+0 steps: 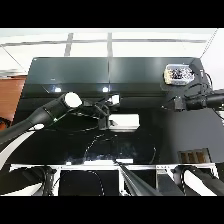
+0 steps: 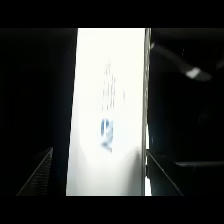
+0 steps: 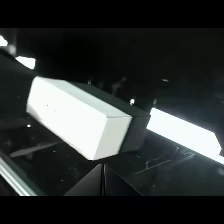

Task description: Fold the box and place the chain.

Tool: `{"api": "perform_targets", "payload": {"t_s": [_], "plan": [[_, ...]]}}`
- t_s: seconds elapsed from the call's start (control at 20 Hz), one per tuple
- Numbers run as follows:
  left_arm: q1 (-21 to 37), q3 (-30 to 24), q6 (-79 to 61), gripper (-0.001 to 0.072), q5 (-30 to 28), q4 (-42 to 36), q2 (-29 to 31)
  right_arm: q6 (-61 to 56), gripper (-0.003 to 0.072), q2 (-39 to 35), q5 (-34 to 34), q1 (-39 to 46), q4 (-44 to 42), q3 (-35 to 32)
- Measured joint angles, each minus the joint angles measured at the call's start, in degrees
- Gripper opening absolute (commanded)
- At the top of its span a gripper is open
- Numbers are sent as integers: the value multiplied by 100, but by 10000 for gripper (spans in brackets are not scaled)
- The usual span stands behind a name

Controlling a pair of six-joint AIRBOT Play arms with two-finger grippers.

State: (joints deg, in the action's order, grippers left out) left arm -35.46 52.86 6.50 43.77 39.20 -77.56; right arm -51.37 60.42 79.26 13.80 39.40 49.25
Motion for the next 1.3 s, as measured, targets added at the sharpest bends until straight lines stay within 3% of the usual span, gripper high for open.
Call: {"api": "perform_targets", "payload": {"t_s": [0.25, 0.45, 0.7, 0.85, 1.05, 1.1, 1.2, 1.3], "plan": [[-476, 597, 354, 712, -310, -328, -634, 44, 15, -37, -181, 173, 105, -55], [-599, 1117, 1097, 712, -35, -212, -1196, 59, 15, -42, -254, 205, 136, -72], [-662, 1434, 1692, 712, 599, 201, -1410, 66, 15, -42, -291, 210, 140, -83], [-748, 1631, 1943, 711, 968, 654, -1443, 70, 15, -42, -334, 210, 144, -107], [-990, 1840, 2551, 702, 1268, 1930, -1460, 68, 15, -42, -345, 210, 144, -120], [-1056, 1867, 2671, 623, 1355, 2232, -1467, 68, 15, -42, -350, 210, 144, -125], [-1158, 1923, 2918, 395, 1480, 2673, -1469, 66, 14, -42, -350, 210, 142, -125], [-1207, 2044, 3300, 388, 1674, 3082, -1449, 63, 15, -42, -348, 210, 140, -125]]}}
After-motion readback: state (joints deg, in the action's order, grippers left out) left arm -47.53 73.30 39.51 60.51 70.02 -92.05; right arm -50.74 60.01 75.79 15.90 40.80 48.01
